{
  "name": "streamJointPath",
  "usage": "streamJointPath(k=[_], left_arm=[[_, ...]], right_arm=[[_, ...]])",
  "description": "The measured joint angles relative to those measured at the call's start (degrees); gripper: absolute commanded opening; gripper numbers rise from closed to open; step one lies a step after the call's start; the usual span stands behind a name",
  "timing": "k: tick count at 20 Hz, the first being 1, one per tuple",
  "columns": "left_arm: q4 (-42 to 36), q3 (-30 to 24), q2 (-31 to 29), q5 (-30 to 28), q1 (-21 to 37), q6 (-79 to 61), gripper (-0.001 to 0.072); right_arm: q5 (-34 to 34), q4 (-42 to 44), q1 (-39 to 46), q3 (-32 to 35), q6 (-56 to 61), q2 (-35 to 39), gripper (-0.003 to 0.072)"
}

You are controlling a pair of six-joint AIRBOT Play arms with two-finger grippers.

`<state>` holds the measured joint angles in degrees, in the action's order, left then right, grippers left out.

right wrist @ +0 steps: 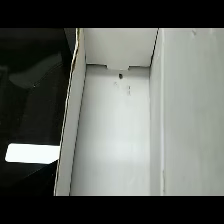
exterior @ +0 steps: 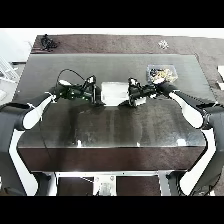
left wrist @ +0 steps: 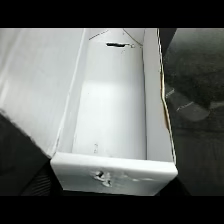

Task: Fold the box and place the chain.

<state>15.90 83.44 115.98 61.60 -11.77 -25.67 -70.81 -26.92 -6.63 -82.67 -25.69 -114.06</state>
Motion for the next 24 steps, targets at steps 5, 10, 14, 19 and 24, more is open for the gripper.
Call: streamJointPath(k=[5, 10, 14, 19, 24], left_arm=[[-0.7, 0.0, 0.2, -0.35, 0.0, -1.07, 0.072], [-0.81, 0.0, 0.2, -0.52, 0.0, -1.64, 0.072], [-0.92, 0.0, 0.2, -0.55, 0.0, -1.88, 0.072], [-1.27, 0.0, 0.22, -0.31, 0.02, -2.32, 0.072], [-1.86, 0.0, 0.26, 0.68, 0.02, -2.71, 0.072]], right_arm=[[-0.17, -0.04, 0.0, -0.02, -0.02, 0.0, 0.0579], [-0.28, -0.07, 0.0, -0.02, -0.04, 0.0, 0.0579], [-0.31, -0.09, 0.0, -0.02, -0.07, 0.0, 0.058], [-0.35, -0.11, 0.0, -0.02, -0.04, 0.0, 0.058], [-0.61, -0.2, 0.0, -0.02, -0.04, 0.0, 0.0579]])
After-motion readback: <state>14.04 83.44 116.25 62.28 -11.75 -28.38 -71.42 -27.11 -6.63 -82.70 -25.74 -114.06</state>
